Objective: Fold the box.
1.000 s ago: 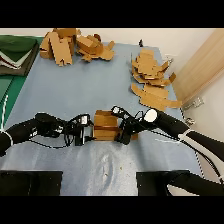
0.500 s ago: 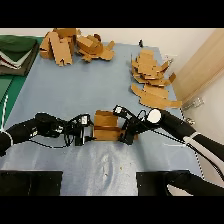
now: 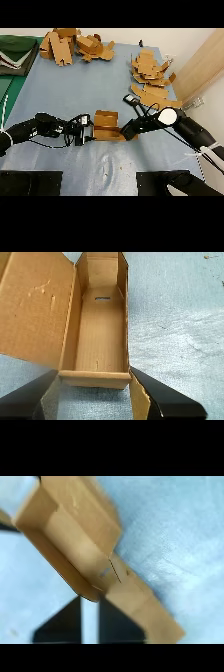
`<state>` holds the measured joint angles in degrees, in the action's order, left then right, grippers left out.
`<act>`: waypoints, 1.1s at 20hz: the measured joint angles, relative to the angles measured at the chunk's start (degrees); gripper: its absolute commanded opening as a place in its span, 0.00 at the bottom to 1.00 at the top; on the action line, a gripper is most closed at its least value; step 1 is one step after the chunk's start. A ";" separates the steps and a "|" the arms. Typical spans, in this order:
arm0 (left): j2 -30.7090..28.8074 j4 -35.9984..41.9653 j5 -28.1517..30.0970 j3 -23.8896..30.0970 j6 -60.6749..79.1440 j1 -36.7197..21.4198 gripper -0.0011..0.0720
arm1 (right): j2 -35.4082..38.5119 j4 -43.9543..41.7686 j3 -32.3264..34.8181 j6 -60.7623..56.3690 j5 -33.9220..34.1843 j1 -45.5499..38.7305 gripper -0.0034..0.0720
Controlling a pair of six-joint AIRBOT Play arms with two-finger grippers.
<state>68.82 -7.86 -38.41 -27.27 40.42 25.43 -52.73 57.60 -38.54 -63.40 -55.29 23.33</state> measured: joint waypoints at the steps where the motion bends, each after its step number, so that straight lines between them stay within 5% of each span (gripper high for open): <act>1: 0.00 -0.04 0.00 0.00 0.02 0.00 0.64 | 0.46 -2.54 -0.20 -4.11 0.72 -0.02 0.05; 5: 0.00 -0.52 -0.02 0.00 -0.15 0.00 0.64 | -2.82 -15.26 -1.81 -9.20 3.43 0.00 0.05; 10: 0.00 -0.92 -0.02 0.00 -0.35 -0.02 0.64 | -15.63 -23.78 -9.16 -6.38 4.85 -0.02 0.05; 22: 0.00 -1.09 0.33 0.00 -0.57 0.00 0.64 | -30.62 -23.10 -12.90 -4.59 4.26 -0.24 0.05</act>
<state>68.82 -8.95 -38.09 -27.27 39.86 25.43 -83.35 34.50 -51.44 -67.99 -51.03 23.09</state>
